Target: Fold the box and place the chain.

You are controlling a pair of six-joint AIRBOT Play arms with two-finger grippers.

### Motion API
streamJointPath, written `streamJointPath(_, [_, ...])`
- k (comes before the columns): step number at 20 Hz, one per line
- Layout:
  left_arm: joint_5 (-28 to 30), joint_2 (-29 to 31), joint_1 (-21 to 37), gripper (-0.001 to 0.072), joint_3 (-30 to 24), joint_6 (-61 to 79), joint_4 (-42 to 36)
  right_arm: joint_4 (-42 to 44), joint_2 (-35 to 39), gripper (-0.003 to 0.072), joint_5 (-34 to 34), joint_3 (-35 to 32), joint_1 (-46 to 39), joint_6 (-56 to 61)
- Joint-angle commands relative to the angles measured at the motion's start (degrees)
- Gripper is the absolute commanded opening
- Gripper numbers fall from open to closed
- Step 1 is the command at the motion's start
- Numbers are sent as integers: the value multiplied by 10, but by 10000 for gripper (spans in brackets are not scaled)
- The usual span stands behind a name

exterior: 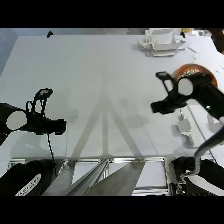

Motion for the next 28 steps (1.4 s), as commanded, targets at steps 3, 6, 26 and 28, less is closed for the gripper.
streamJointPath(3, [0, 0, 0, 507, 0, 0, 0, -221, -1, 518, 69, 49, -179, -49])
streamJointPath(6, [0, 0, 0, 507, 0, 0, 0, -260, -7, 520, 60, 49, -294, -82])
streamJointPath(26, [0, 0, 0, 507, 0, 0, 0, -326, -245, 19, 68, 49, -457, -78])
streamJointPath(28, [0, 0, 0, 507, 0, 0, 0, -305, -245, 17, 87, 49, -449, -103])
